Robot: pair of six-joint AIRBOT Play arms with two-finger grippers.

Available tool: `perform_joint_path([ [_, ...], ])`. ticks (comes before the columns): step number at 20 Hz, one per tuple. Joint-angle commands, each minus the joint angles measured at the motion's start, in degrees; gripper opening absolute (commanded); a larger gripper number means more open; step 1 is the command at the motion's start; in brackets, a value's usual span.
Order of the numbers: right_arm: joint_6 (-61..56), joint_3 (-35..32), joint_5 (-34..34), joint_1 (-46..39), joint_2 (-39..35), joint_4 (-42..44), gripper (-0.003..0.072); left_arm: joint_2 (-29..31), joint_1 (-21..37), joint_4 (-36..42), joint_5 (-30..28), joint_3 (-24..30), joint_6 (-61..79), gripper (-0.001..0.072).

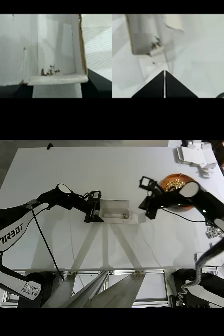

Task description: Fold the box and place the chain.

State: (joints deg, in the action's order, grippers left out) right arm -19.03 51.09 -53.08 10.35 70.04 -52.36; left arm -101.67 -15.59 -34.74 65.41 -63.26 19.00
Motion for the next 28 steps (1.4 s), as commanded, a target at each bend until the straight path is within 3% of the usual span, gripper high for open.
perform_joint_path([
  [1, -17.6, -4.7, 1.7, -8.1, -6.3, -1.5, 0.0011, 0.0, 0.0, 0.0, 0.0, 0.0, 0.0, 0.0212],
  [3, -23.5, -7.3, 1.1, -12.1, -5.9, -1.1, 0.0009, 0.0, 0.0, 0.0, 0.0, 0.0, 0.0, 0.0212],
  [7, -24.7, -8.7, 0.9, -15.0, -2.8, 2.3, 0.0007, 0.0, 0.0, 0.0, 0.0, 0.0, 0.0, 0.0212],
  [14, -24.4, -8.8, -1.0, -15.0, 10.5, 10.4, 0.0008, 0.0, 0.0, 0.0, 0.0, 0.0, 0.0, 0.0212],
  [20, -22.4, -8.8, 1.2, -10.1, 14.4, 14.0, 0.0005, 0.0, 0.0, 0.0, 0.0, 0.0, 0.0, 0.0212],
  [24, -18.4, -8.8, -1.8, -8.3, 14.7, 22.8, 0.0005, 0.0, 0.0, 0.0, 0.0, 0.0, 0.0, 0.0212],
  [28, -18.6, -8.8, -3.3, -8.2, 14.7, 23.8, 0.0005, 0.0, 0.0, 0.0, 0.0, 0.0, 0.0, 0.0212],
])
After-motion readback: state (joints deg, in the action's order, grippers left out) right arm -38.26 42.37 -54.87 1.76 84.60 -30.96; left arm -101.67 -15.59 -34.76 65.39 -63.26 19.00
